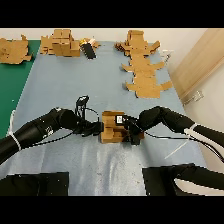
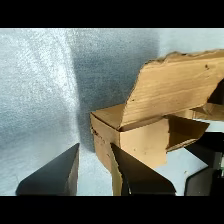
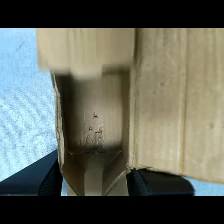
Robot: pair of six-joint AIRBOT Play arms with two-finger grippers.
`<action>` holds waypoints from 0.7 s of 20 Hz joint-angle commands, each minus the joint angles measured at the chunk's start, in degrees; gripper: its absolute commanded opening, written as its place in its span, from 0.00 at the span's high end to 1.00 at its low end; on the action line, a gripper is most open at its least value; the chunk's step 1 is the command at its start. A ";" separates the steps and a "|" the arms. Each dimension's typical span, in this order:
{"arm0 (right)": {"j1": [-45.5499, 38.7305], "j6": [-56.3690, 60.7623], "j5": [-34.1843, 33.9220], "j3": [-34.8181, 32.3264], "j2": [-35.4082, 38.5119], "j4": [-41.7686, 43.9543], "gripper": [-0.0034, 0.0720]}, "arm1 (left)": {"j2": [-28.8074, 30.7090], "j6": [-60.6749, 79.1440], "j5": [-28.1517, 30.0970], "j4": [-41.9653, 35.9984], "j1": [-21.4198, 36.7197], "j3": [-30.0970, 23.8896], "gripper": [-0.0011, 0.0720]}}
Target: Fold the box.
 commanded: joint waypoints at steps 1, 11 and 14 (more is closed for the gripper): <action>0.07 0.00 0.02 0.02 -0.04 0.02 0.36 | -0.04 -0.13 -0.44 -0.20 0.22 0.04 0.60; 0.07 0.02 0.02 0.04 -0.04 0.00 0.36 | 0.02 0.13 -3.91 -0.52 0.22 0.11 0.60; 0.07 0.02 0.00 0.04 -0.04 0.02 0.36 | 0.02 1.16 -3.89 -0.57 0.22 0.74 0.59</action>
